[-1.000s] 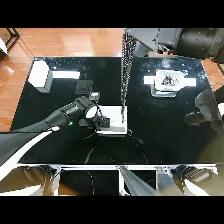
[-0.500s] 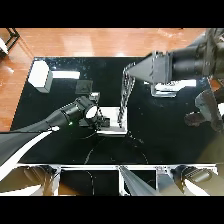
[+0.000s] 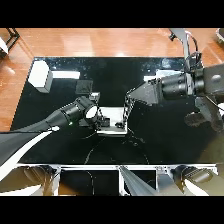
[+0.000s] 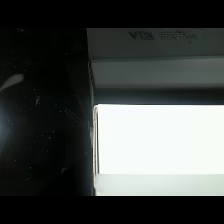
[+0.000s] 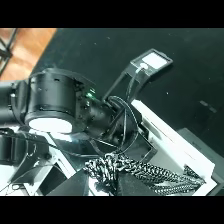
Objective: Fold the box and place the chain.
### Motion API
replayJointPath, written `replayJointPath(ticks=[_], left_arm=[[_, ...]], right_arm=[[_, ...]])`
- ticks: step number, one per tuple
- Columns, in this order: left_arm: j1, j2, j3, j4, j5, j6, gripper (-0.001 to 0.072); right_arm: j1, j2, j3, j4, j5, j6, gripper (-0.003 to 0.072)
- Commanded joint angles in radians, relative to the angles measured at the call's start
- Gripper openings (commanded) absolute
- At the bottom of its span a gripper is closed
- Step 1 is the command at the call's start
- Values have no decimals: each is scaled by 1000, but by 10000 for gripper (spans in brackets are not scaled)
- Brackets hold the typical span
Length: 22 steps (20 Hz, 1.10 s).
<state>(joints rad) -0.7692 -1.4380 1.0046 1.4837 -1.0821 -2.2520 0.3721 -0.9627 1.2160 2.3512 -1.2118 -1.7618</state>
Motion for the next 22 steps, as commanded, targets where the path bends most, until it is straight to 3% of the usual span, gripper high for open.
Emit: replayJointPath(ticks=[1,6,11,13,16,20,21,22], left_arm=[[1,0,1,0,0,0,23],[1,0,1,0,-1,0,23],[0,0,1,0,0,0,23],[0,0,1,0,0,0,23],[0,0,1,0,0,0,23],[1,0,1,0,1,0,23],[1,0,1,0,1,0,23],[1,0,1,0,1,0,23]], right_arm=[[24,2,-21,8,29,0,18],[129,-2,-125,38,180,15,18],[111,-23,-267,4,191,23,19],[147,-50,-315,4,251,22,20],[214,-124,-323,14,373,23,20],[217,-186,-323,56,383,18,21],[203,-185,-323,58,360,19,113],[181,-183,-323,56,317,18,471]])
